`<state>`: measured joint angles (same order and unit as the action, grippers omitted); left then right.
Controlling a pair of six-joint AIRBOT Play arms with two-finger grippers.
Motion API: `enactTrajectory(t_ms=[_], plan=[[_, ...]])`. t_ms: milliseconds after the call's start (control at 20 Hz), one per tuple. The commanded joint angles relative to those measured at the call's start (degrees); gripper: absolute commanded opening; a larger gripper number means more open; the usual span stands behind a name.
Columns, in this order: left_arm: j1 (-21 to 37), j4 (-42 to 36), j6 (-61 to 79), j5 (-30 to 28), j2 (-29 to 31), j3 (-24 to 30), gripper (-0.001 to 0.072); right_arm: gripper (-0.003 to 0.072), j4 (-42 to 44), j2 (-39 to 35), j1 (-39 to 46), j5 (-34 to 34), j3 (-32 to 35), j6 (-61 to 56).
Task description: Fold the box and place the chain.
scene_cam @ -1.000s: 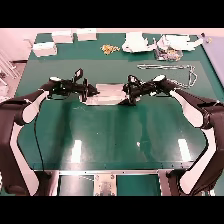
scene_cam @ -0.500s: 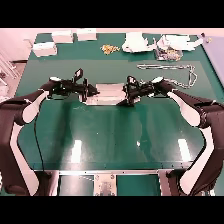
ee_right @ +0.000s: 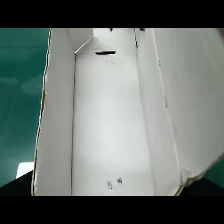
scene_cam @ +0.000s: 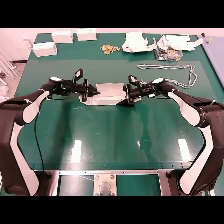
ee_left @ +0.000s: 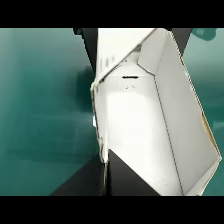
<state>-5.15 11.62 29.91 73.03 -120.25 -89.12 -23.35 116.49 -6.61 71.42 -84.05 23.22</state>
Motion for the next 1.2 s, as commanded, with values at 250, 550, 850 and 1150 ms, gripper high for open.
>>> enactTrajectory(t_ms=[250,550,850,1150], plan=[[0.07,-0.02,0.02,-0.02,-0.02,-0.04,0.0022,0.0692,0.90,1.09,0.31,2.84,-0.92,0.83],[0.07,0.00,0.02,-0.02,-0.02,-0.04,0.0021,0.0691,0.85,1.49,0.28,4.07,-1.44,1.46],[0.07,-0.02,0.02,0.00,-0.02,-0.04,0.0021,0.0653,0.74,1.55,0.31,4.15,-1.66,1.44],[0.07,-0.02,0.02,0.00,-0.02,-0.04,0.0021,0.0655,-3.96,1.55,-0.28,4.37,-3.72,0.98]])
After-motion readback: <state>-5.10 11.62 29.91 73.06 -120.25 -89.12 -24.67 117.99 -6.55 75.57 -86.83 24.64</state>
